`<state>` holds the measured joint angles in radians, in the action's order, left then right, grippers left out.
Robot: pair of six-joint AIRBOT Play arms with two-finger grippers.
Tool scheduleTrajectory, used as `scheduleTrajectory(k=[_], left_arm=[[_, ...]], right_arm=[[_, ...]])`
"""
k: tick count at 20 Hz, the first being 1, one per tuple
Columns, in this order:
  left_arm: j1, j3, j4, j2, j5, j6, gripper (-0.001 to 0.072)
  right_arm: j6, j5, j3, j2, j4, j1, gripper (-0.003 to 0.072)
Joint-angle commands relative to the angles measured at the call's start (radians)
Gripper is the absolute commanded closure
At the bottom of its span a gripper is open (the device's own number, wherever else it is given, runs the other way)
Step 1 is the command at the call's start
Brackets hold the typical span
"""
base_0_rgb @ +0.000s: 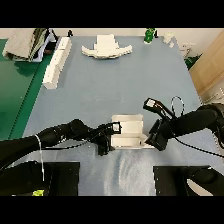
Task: Fold the box.
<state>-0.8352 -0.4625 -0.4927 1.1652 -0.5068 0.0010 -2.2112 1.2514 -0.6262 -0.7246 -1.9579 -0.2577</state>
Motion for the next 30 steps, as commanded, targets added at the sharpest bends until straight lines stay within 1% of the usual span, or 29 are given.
scheduleTrajectory(k=[1,4,6,10,15,16,17,18,21,25,26,27,28,29,30], left_arm=[[0.0,0.0,0.0,0.0,0.0,0.0,0.0243],[0.0,0.0,0.0,0.0,0.0,0.0,0.0243],[0.0,0.0,0.0,0.0,0.0,0.0,0.0243],[0.0,0.0,0.0,0.0,0.0,0.0,0.0243],[0.0,0.0,0.0,0.0,0.0,0.0,0.0243],[0.0,0.0,0.0,0.0,0.0,0.0,0.0243],[0.0,0.0,0.0,0.0,0.0,0.0,0.0243],[0.0,0.0,0.0,0.0,0.0,0.0,0.0243],[0.0,0.0,0.0,0.0,0.0,0.0,0.0243],[0.0,0.0,0.0,0.0,0.0,0.0,0.0243],[0.0,0.0,0.0,0.0,0.0,0.0,0.0243],[0.0,0.0,0.0,0.0,0.0,0.0,0.0243],[0.0,0.0,0.0,0.0,0.0,0.0,0.0243],[0.0,0.0,0.0,0.0,0.0,0.0,0.0243],[0.0,0.0,0.0,0.0,0.0,0.0,0.0243]], right_arm=[[-0.088,0.01,0.044,-0.009,0.126,-0.016,0.0133],[-0.086,-0.014,0.046,-0.068,0.248,-0.124,0.0133],[-0.086,-0.047,0.046,-0.109,0.299,-0.19,0.0133],[-0.098,-0.189,0.047,-0.136,0.314,-0.243,0.0144],[-0.127,-0.261,0.09,-0.136,0.311,-0.243,0.0164],[-0.13,-0.265,0.099,-0.136,0.291,-0.243,0.0313],[-0.146,-0.264,0.102,-0.135,0.266,-0.243,0.0489],[-0.155,-0.267,0.102,-0.134,0.238,-0.243,0.0526],[-0.154,-0.286,0.102,-0.127,0.192,-0.262,0.053],[-0.154,-0.341,0.102,-0.13,0.187,-0.286,0.053],[-0.154,-0.347,0.102,-0.13,0.187,-0.286,0.0527],[-0.154,-0.347,0.102,-0.13,0.187,-0.286,0.0497],[-0.154,-0.347,0.102,-0.13,0.187,-0.285,0.0324],[-0.151,-0.351,0.102,-0.13,0.187,-0.285,0.0105],[-0.142,-0.354,0.102,-0.13,0.187,-0.285,0.0051]])
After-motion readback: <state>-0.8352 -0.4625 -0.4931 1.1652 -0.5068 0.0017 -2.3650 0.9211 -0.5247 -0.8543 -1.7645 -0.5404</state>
